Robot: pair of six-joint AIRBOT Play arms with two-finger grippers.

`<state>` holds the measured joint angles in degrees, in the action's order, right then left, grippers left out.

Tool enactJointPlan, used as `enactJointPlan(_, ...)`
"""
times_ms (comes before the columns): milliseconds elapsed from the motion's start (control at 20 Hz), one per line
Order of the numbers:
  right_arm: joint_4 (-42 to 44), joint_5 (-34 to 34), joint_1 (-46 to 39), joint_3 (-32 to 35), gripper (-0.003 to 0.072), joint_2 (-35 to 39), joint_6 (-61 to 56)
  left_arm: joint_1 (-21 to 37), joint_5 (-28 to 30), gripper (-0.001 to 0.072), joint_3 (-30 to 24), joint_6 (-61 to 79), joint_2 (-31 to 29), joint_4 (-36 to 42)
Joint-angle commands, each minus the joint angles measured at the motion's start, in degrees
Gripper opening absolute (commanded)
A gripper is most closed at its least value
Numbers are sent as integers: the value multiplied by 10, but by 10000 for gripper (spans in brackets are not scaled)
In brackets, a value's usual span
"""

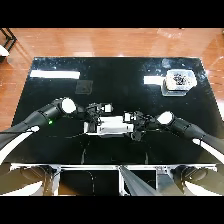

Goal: Fold the box and place the chain.

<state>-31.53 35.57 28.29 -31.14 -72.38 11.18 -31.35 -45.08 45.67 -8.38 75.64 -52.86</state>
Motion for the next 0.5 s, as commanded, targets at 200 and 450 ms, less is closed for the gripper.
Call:
enactJointPlan(200,6,1,0,0,701,-1,2,0,0,25,0,0,0,0)
enactJointPlan(450,6,1,0,0,518,-1,2,0,0,25,0,0,0,0)
